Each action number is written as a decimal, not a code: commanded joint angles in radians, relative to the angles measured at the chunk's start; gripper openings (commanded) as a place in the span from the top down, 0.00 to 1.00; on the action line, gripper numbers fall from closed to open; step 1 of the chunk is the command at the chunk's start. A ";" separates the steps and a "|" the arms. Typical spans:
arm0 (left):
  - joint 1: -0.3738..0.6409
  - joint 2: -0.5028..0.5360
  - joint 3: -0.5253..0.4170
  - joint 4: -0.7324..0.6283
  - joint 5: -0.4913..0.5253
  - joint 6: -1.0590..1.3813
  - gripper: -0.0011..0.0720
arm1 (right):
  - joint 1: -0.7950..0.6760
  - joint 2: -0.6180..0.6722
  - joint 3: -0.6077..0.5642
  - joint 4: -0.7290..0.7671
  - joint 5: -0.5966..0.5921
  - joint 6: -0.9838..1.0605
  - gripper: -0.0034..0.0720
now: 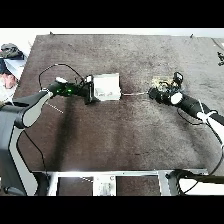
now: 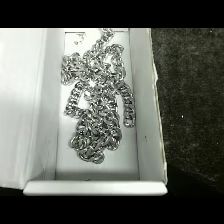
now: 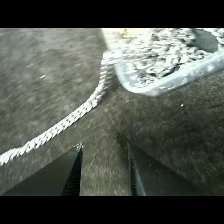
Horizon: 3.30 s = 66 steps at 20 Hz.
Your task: Fold the box and place the chain.
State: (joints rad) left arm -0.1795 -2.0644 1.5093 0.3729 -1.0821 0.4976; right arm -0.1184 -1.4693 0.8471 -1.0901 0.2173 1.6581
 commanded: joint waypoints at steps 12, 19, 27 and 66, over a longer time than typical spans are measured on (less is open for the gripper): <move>0.001 0.000 0.000 0.000 0.000 0.000 0.61 | 0.103 -0.111 0.184 0.074 -0.049 -0.011 0.98; 0.001 0.000 0.000 0.000 0.000 0.000 0.61 | 0.401 0.166 0.188 0.074 -0.204 -0.117 0.98; 0.001 0.000 0.000 0.000 0.000 0.000 0.61 | 0.551 0.128 0.300 0.066 -0.209 -0.117 0.98; 0.001 0.000 0.000 0.000 0.000 0.000 0.61 | 0.120 -0.079 0.162 0.020 -0.085 0.058 0.98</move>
State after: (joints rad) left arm -0.1795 -2.0644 1.5093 0.3729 -1.0821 0.4980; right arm -0.0441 -1.6001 0.9997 -1.0706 0.1169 1.7233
